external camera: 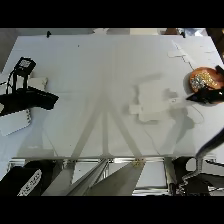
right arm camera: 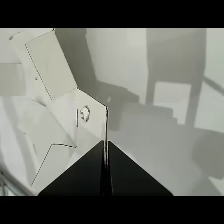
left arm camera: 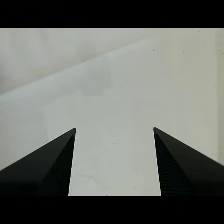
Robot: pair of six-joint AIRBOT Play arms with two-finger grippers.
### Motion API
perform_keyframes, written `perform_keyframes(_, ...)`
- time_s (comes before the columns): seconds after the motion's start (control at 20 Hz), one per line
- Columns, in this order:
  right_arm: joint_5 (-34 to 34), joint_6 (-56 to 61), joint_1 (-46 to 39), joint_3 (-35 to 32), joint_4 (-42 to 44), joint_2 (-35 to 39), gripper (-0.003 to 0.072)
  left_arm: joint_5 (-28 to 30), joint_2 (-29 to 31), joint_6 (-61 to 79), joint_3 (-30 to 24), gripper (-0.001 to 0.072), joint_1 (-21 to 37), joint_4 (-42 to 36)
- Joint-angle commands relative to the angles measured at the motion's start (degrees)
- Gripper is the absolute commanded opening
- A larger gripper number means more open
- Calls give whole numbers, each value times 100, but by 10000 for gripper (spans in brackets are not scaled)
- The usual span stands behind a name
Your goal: Fold the box and place the chain.
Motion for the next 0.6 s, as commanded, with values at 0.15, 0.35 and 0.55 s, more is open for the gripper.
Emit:
perform_keyframes(0.15, -1198, -15, 2312, 0, 619, 22, 7, 0, -4, 0, 2, 522, -2, 0)
perform_keyframes(0.35, -2911, -13, 3442, -4, 1003, 20, 7, 0, -4, 0, 2, 522, 0, 0)
perform_keyframes(0.55, -4385, 33, 3886, -162, 1316, 15, 7, 0, -4, 0, 2, 522, 0, 0)
